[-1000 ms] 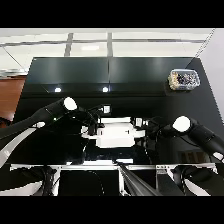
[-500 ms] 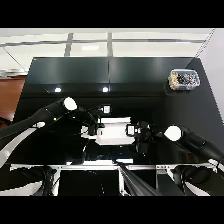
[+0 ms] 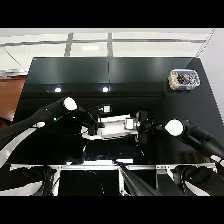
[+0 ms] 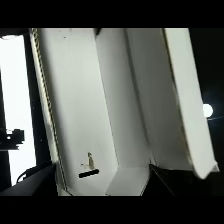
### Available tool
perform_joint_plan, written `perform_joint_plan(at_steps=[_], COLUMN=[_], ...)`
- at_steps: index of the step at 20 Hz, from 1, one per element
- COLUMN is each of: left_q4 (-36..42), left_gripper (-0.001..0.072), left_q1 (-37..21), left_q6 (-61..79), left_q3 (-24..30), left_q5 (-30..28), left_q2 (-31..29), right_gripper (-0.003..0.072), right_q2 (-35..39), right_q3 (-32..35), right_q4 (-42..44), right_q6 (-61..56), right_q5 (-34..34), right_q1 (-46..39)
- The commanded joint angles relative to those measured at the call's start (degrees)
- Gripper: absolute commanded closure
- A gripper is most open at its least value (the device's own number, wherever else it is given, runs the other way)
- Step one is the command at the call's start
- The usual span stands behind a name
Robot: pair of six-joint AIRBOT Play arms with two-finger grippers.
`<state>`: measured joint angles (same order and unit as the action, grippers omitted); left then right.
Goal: Fold the box and place the chain.
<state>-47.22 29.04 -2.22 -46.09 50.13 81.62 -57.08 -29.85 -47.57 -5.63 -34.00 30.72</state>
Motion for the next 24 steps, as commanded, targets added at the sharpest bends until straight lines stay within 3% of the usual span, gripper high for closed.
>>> perform_joint_plan(at_steps=[1, 5, 9, 15, 24], left_q4=[-0.1, -0.1, -0.1, -0.1, -0.1], left_gripper=[0.0678, 0.0678, 0.0678, 0.0678, 0.0678], left_q1=[0.0, 0.0, 0.0, 0.0, 0.0], left_q6=[0.1, 0.1, 0.1, 0.1, 0.1], left_q3=[0.0, 0.0, 0.0, 0.0, 0.0], left_q5=[0.0, 0.0, -0.1, 0.0, 0.0], left_q2=[0.0, 0.0, 0.0, 0.0, 0.0], right_gripper=[-0.0004, -0.0004, -0.0003, -0.0003, -0.0002], right_q2=[0.0, 0.0, -1.6, -7.1, -10.9], right_q3=[-0.9, -0.9, -0.3, 0.2, 0.3], right_q4=[1.1, 3.2, 5.8, 15.2, 15.4], right_q6=[0.6, 1.8, 3.6, 14.4, 17.8], right_q5=[0.7, 0.2, -5.6, -4.5, -4.9], right_q1=[-2.2, -2.1, -2.2, -2.1, -3.0])
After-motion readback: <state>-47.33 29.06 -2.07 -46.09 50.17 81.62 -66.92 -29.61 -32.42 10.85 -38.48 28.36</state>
